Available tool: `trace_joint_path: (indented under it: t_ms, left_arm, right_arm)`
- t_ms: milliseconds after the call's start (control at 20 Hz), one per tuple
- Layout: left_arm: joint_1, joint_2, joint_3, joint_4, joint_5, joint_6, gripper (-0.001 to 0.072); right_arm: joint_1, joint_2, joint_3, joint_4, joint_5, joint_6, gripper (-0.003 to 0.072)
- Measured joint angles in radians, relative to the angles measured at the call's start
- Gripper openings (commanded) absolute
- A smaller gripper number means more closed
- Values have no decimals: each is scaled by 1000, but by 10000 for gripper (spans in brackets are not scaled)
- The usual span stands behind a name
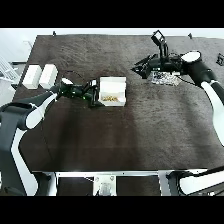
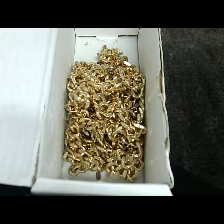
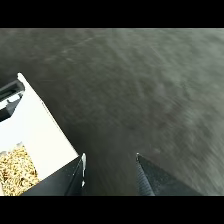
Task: Fold the box and place the chain.
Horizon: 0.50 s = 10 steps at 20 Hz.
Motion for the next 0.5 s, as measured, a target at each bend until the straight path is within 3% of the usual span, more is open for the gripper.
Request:
trace_joint_path:
  t_ms: [500]
  left_arm:
    - [0,0,0,0,0,0,579]
  right_arm:
    - [17,-256,235,63,99,-93,363]
